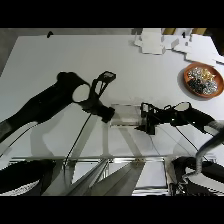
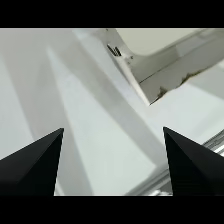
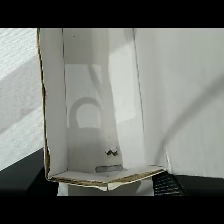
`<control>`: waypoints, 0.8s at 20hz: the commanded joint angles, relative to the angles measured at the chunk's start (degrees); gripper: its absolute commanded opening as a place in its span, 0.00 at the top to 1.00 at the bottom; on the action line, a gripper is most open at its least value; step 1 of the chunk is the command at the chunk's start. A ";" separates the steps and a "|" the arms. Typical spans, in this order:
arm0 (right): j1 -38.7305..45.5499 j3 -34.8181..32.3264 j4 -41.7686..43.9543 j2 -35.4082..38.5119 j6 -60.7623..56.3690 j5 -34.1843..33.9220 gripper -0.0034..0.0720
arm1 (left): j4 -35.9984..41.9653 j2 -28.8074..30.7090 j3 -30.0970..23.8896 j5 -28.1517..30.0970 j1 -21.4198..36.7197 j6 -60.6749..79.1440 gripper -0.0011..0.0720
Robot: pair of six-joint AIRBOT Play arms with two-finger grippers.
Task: Fold the box and place the chain.
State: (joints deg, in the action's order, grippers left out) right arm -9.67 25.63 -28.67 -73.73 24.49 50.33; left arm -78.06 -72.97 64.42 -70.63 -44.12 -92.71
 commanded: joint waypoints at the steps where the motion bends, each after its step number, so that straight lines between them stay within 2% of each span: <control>1: -0.02 -0.02 0.02 0.04 0.00 0.00 0.41 | 7.15 4.63 -9.11 7.17 3.23 31.17 0.03; 4: -0.02 -0.02 0.02 0.04 0.00 0.02 0.41 | 17.11 4.85 -19.06 15.06 7.19 60.78 0.03; 7: -0.02 -0.02 0.00 0.04 0.00 0.02 0.41 | 27.43 3.72 -25.33 27.34 9.64 88.85 0.03; 10: -0.02 -0.02 0.02 0.04 0.00 0.02 0.41 | 36.09 -0.22 -25.68 31.34 11.58 100.02 0.03; 16: -0.02 -0.02 0.02 0.04 0.00 0.02 0.41 | 48.41 -6.51 -25.68 32.17 12.17 114.88 0.03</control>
State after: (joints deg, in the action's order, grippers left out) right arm -9.67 25.61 -28.67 -73.73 24.49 50.33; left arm -37.19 -77.17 39.09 -39.81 -32.32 11.86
